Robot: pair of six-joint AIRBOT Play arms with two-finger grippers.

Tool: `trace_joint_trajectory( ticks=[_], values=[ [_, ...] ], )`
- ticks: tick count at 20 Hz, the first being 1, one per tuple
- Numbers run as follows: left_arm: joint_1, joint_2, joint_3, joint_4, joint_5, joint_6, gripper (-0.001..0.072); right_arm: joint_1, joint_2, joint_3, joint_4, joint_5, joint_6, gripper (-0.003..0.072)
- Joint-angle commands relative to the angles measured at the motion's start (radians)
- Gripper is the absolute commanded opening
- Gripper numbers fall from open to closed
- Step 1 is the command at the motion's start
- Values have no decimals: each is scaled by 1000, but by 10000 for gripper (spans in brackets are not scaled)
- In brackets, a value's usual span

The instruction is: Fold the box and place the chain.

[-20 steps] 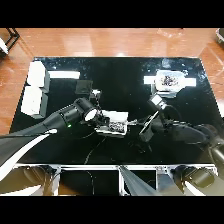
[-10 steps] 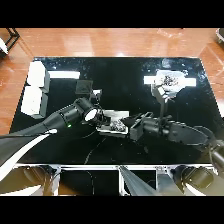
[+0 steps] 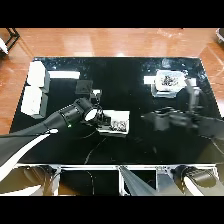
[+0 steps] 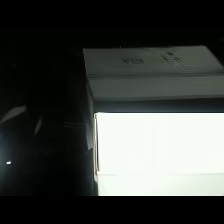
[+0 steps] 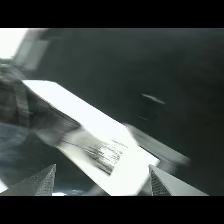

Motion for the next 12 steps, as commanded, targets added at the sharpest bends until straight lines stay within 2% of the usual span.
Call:
trace_joint_trajectory(
  ticks=[1,3,5,6,8,9,12],
  values=[
    [-13,-23,10,-23,36,-55,23,-288,116,6,-150,-288,37,653],
    [-40,-54,42,-24,30,-58,23,-369,117,5,-152,-332,37,653],
    [-69,-74,80,-15,24,-58,32,-374,117,5,-152,-317,53,652],
    [-76,-73,93,-6,21,-58,133,-374,117,5,-150,-320,56,652],
    [-76,-72,132,2,-38,-56,616,-374,117,5,-140,-322,56,654],
    [-70,-69,152,20,-79,-29,640,-374,117,5,-125,-316,56,654],
    [-36,-25,181,23,-176,144,640,-374,117,5,-29,-264,57,652]
  ],
)
